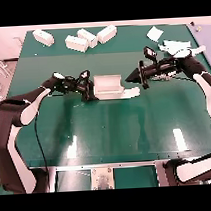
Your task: Fold the box and place the chain.
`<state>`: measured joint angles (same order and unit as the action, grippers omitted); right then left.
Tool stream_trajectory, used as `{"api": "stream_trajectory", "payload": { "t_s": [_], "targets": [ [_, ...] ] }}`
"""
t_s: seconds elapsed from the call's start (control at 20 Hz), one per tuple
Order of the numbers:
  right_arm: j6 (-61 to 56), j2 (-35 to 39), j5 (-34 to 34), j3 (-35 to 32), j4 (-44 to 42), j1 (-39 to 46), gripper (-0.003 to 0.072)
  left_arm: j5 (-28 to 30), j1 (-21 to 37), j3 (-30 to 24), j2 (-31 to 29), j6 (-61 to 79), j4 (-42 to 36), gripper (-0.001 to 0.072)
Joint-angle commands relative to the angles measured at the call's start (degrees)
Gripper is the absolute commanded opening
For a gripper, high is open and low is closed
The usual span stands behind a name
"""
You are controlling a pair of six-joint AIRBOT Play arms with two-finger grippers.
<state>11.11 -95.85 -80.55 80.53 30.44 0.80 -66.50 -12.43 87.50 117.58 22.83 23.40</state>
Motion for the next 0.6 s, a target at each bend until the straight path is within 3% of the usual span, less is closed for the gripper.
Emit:
{"api": "stream_trajectory", "payload": {
  "t_s": [0.0,0.55],
  "targets": [
    [-1.25,-0.63,2.86,-0.07,-3.74,-2.84,0.0010,0.07,-0.02,-0.02,0.04,0.00,-0.04,0.0469],
    [3.06,-6.47,20.92,0.02,-4.94,-4.28,0.0010,0.07,-0.02,-0.02,0.04,0.00,-0.04,0.0469]
  ]
}}
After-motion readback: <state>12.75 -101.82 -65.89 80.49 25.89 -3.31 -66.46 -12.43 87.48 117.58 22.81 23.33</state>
